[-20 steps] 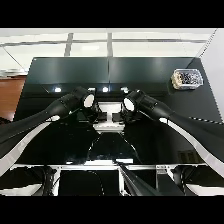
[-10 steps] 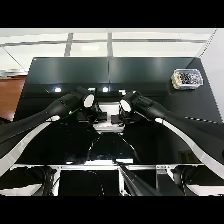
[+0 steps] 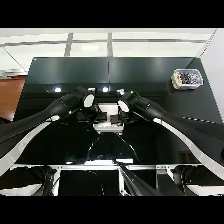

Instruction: Fold the box and place the chain.

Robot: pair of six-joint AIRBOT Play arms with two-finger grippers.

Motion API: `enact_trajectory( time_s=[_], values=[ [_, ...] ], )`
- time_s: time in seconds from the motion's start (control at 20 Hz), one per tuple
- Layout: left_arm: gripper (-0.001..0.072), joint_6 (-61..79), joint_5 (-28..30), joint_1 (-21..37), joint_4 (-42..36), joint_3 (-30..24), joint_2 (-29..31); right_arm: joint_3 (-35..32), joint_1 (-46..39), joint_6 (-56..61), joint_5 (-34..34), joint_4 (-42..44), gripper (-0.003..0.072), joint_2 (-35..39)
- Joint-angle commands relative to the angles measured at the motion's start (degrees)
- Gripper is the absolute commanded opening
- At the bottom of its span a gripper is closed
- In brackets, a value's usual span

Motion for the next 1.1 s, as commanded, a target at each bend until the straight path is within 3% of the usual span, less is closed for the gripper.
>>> enact_trajectory(
  time_s=[0.0, 0.3, 0.45, 0.55, 0.65, 0.7, 0.75, 0.9, 1.05],
  values=[
    [0.0023, -0.2, 0.0, 0.0, -0.2, 0.0, 0.0, 2.6, -0.1, 0.2, 4.1, -0.5, 0.0307, 0.7],
    [0.0023, -0.2, -0.2, 0.0, -0.2, 0.0, 0.0, 3.7, -2.6, -3.3, 13.1, -5.0, 0.0305, 14.4],
    [0.0023, -0.2, 0.0, 0.0, 0.1, 0.0, 0.0, 3.5, -7.2, -4.4, 15.3, -25.8, 0.0304, 19.9],
    [0.0023, -0.2, 0.0, 0.0, 0.2, 0.0, 0.0, 2.4, -13.0, -4.4, 11.5, -36.4, 0.0304, 19.9],
    [0.0023, -0.2, 0.0, 0.0, 0.2, 0.0, 0.0, -1.1, -21.5, -3.5, -0.7, -35.3, 0.0312, 19.7],
    [0.0023, -0.2, -0.1, 0.0, 0.2, 0.0, 0.0, -2.9, -25.8, -2.5, -6.7, -33.5, 0.0605, 19.0],
    [0.0023, -0.2, -0.2, 0.0, 0.2, 0.0, 0.0, -3.7, -30.0, -2.6, -11.0, -29.3, 0.0708, 17.6],
    [0.0023, -0.2, -0.2, 0.0, 0.2, 0.0, 0.0, -0.2, -41.7, -0.5, -16.4, -13.3, 0.0705, 10.7],
    [0.0023, -0.2, -0.2, 0.0, 0.2, 0.0, 0.0, 12.3, -50.5, 3.1, -10.9, -2.4, 0.0705, 2.4]
  ],
)
